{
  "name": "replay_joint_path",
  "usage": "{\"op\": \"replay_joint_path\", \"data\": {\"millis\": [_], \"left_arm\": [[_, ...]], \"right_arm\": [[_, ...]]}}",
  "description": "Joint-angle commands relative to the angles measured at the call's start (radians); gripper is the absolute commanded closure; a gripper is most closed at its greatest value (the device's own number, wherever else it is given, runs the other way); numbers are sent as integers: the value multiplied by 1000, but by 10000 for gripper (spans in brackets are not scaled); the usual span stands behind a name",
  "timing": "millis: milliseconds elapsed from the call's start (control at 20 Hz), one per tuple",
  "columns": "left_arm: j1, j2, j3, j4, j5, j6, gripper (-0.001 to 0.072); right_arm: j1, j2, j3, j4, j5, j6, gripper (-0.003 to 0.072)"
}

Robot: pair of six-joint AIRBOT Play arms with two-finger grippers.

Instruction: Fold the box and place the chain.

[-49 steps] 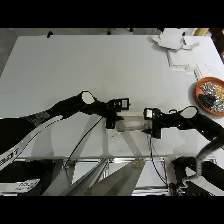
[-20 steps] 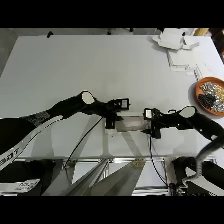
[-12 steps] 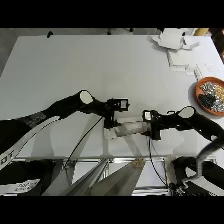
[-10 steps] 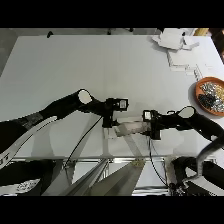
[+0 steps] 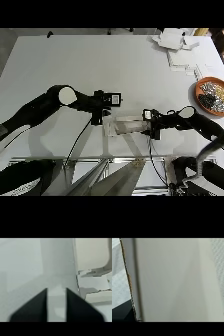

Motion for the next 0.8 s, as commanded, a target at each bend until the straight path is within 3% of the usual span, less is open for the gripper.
{"op": "replay_joint_path", "data": {"millis": [0,200,400,550,750], "left_arm": [[-55,92,1,45,-58,-85,705],[-195,89,1,79,-81,-341,706],[-258,51,1,36,6,-391,707],[-254,10,1,25,169,-411,707],[-232,-73,2,3,507,-482,705]], "right_arm": [[0,1,1,-1,2,-2,282],[0,1,1,-1,2,-2,282],[0,1,1,-1,2,-2,282],[0,1,1,-1,2,-2,282],[0,1,1,-1,2,-2,282]]}}
